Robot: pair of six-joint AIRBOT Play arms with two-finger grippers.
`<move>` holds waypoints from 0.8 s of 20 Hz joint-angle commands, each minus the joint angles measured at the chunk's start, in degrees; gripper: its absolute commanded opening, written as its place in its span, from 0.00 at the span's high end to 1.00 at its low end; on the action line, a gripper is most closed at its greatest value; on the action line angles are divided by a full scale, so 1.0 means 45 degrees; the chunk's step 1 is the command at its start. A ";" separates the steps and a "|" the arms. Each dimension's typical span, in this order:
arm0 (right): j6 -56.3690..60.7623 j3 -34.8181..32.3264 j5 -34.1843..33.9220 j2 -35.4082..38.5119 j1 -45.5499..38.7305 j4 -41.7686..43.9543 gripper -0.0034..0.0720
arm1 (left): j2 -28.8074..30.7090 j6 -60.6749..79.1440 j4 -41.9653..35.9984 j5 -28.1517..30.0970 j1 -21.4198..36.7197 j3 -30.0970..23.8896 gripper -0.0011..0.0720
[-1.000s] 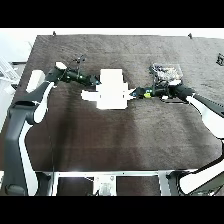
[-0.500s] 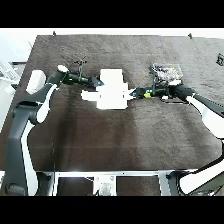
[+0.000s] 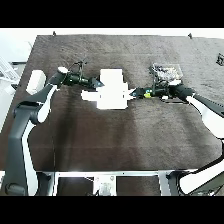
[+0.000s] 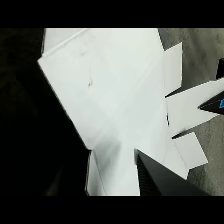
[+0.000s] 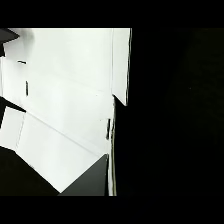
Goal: Fold the box and place the chain.
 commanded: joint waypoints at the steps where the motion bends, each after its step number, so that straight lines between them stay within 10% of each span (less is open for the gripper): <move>1: -0.0112 -0.0005 0.0005 -0.0005 0.0010 0.0000 0.94 | -0.0015 0.0141 -0.0039 -0.0019 0.0005 0.0010 0.35; 12: -0.0136 -0.0015 0.0010 -0.0005 0.0010 0.0005 0.94 | -0.0024 0.0379 -0.0228 -0.0015 0.0005 0.0010 0.35; 13: -0.0136 -0.0015 0.0010 -0.0005 0.0010 0.0005 0.94 | -0.0039 0.0403 -0.0233 -0.0024 0.0005 0.0010 0.53; 16: -0.0136 -0.0015 0.0010 -0.0005 0.0010 0.0000 0.94 | -0.0063 0.0486 -0.0233 -0.0083 0.0005 0.0010 0.59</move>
